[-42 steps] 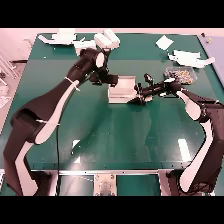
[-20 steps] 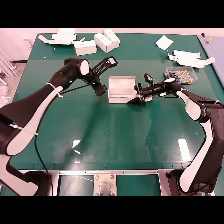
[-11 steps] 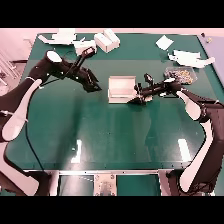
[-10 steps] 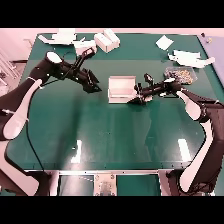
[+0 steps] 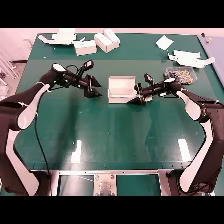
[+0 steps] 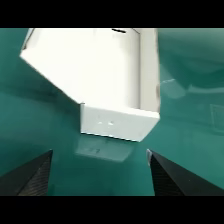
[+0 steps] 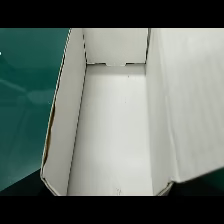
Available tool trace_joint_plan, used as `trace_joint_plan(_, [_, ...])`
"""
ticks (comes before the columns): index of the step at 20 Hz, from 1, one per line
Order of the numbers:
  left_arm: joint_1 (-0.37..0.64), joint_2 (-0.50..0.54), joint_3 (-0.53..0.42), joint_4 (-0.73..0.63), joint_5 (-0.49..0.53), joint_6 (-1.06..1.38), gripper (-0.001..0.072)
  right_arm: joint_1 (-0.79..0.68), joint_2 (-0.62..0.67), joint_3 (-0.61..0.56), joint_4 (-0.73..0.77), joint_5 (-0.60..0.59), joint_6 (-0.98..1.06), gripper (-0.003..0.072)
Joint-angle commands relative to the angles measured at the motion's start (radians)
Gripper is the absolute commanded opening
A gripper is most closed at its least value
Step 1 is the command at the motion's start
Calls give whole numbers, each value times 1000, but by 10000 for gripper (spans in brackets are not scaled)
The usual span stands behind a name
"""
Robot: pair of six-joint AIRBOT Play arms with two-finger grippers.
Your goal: Fold the box and place the chain.
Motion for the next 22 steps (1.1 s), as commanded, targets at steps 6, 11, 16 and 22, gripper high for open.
trace_joint_plan(6, [-49, -29, 0, -66, 58, 161, 711, 0, 0, 0, 0, 0, 0, 587])
trace_joint_plan(11, [-54, -79, 0, -72, 35, 187, 711, 0, 0, 0, 0, 0, 0, 586])
trace_joint_plan(16, [-56, -87, 0, -77, 0, 203, 711, 0, 0, 0, 0, 0, 0, 587])
trace_joint_plan(22, [-56, -87, 0, -101, -14, 208, 711, 0, 0, 0, 0, 0, 0, 587])
